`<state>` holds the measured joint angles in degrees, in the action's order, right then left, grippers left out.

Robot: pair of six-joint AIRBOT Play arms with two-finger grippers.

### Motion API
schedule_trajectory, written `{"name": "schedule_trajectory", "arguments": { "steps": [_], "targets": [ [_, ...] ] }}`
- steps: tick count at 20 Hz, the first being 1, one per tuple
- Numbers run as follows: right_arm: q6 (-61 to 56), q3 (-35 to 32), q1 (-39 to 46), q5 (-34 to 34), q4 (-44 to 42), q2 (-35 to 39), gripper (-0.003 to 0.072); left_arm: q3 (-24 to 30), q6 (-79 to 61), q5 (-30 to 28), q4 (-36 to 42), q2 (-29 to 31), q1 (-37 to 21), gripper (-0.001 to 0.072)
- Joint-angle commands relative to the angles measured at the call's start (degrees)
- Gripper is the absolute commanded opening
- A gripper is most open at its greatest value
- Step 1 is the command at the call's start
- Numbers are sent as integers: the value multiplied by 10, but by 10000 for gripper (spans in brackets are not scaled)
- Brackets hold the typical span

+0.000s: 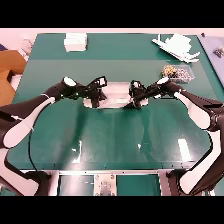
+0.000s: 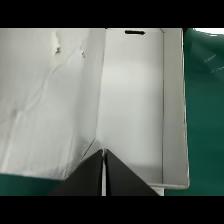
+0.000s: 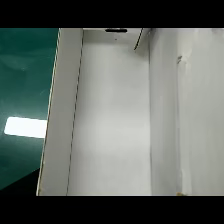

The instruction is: Fold the box and place the chain.

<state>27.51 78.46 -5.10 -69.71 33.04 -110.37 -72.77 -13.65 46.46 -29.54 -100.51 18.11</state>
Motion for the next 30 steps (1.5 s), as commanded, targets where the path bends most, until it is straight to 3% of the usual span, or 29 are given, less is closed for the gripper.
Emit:
{"name": "schedule_trajectory", "arguments": {
  "steps": [1, 4, 7, 12, 13, 20, 24, 26, 30],
  "targets": [
    [0, 0, 0, 0, 0, 0, 550, -1, 20, 49, -18, 12, -38, 48],
    [0, 0, 0, 0, 0, 0, 550, -1, 47, 90, -26, 43, -81, 19],
    [0, 0, 0, 0, 0, 0, 550, 0, 134, 96, -48, 90, -103, 18],
    [0, 0, 0, 0, 0, 0, 550, 6, 608, 103, -172, 116, -133, 17],
    [0, 0, 0, 0, 0, 0, 550, 14, 642, 113, -173, 116, -143, 17],
    [0, 0, 0, 0, 0, 0, 550, 90, 801, 146, -166, 114, -216, 16],
    [0, 0, 0, 0, 0, 0, 550, 121, 825, 104, -165, 103, -207, 16],
    [0, 0, 0, 0, 0, 0, 550, 121, 810, 109, -129, 73, -200, 16],
    [0, 0, 0, 0, 0, 0, 550, 121, 793, 61, -73, 49, -171, 15]
  ]
}}
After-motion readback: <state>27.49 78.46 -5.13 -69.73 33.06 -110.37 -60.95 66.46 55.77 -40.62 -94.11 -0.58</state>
